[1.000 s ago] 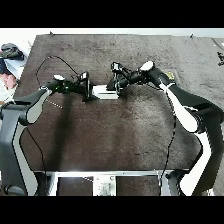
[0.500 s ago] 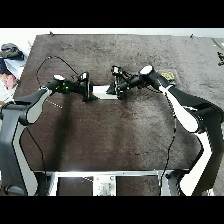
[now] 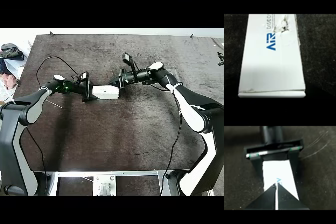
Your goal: Fold the box and place the chain.
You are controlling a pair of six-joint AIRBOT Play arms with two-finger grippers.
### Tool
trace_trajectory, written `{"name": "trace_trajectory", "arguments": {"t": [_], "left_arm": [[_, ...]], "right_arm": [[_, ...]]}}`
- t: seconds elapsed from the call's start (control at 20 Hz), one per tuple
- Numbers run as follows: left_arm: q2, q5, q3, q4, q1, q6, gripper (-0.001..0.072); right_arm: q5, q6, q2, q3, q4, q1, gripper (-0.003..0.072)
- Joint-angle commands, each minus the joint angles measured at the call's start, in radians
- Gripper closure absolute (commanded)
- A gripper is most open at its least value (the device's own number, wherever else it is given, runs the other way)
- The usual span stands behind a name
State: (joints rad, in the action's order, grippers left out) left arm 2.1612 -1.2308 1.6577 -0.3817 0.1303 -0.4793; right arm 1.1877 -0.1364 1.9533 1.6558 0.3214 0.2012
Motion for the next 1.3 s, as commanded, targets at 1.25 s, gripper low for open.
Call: {"name": "trace_trajectory", "arguments": {"t": [1.25], "left_arm": [[0.001, 0.001, 0.000, 0.000, 0.000, 0.000, 0.0291]], "right_arm": [[0.042, 0.301, -0.232, -0.013, -0.011, -0.013, 0.0677]]}}
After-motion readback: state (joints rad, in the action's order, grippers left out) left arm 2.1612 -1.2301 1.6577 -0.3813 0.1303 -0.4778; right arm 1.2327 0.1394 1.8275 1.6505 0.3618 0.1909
